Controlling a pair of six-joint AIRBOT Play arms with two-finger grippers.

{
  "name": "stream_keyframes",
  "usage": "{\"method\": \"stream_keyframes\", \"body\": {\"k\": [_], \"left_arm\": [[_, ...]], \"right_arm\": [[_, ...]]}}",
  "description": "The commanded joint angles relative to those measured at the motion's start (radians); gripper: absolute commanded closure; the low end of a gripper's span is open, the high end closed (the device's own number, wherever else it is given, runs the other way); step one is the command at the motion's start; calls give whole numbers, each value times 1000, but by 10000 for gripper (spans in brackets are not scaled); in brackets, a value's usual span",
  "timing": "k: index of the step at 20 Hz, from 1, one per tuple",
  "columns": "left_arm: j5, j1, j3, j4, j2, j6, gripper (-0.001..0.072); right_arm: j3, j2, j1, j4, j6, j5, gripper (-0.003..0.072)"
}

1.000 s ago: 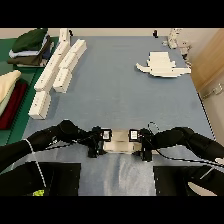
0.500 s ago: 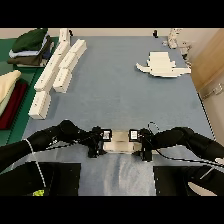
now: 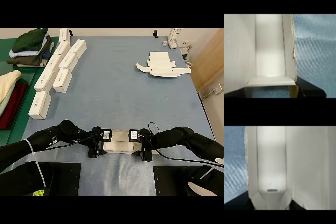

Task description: Fold the box.

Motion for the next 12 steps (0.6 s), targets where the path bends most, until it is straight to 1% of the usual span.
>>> {"method": "stream_keyframes", "body": {"k": [1, 10, 12], "left_arm": [[0, 0, 0, 0, -1, 0, 296], [0, 0, 0, 0, -1, 0, 296], [0, 0, 0, 0, -1, 0, 296]], "right_arm": [[0, 0, 0, 0, 0, 0, 163], [0, -2, 0, 0, 0, 8, 164], [0, -2, 0, -2, 1, 8, 153]]}}
